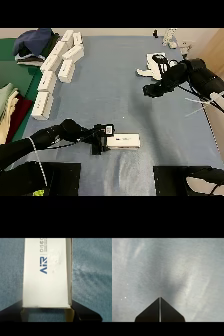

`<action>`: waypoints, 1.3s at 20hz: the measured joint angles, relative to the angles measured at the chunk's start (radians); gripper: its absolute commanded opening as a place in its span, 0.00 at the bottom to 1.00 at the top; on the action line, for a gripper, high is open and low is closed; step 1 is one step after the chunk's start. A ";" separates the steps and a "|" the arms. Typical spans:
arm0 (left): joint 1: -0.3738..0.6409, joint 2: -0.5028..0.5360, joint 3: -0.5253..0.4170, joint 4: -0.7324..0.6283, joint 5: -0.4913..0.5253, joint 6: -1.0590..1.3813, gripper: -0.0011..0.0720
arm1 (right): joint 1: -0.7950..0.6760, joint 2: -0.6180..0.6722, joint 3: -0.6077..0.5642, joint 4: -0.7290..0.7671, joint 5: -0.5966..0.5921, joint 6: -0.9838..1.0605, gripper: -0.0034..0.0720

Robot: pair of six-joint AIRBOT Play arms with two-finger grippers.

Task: Fold the box.

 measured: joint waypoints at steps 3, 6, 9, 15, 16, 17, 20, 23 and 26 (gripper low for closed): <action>0.000 0.000 0.000 0.000 0.000 0.000 0.71 | -0.003 -0.005 0.001 -0.003 -0.006 0.004 0.07; 0.000 0.001 0.002 -0.001 0.001 -0.007 0.71 | -0.003 -0.006 0.001 -0.004 -0.008 0.007 0.07; 0.019 0.026 0.002 0.003 0.000 -0.068 0.71 | -0.003 -0.006 0.002 -0.003 -0.009 0.007 0.07; 0.205 0.230 0.002 0.165 -0.006 -0.439 0.71 | -0.003 -0.006 0.002 -0.003 -0.011 0.007 0.07; 0.255 0.267 0.002 0.236 -0.006 -0.548 0.71 | -0.003 -0.007 0.002 -0.004 -0.011 0.008 0.07; 0.314 0.304 0.002 0.325 -0.007 -0.679 0.71 | -0.003 -0.006 0.002 -0.004 -0.010 0.008 0.07; 0.497 0.366 0.002 0.567 -0.027 -1.027 0.71 | -0.003 -0.006 0.002 -0.003 -0.010 0.007 0.07; 0.640 0.365 0.002 0.684 -0.024 -1.212 0.71 | -0.003 -0.006 0.002 -0.003 -0.010 0.007 0.07; 0.717 0.312 0.002 0.737 0.031 -1.314 0.71 | -0.003 -0.006 0.002 -0.004 -0.010 0.008 0.07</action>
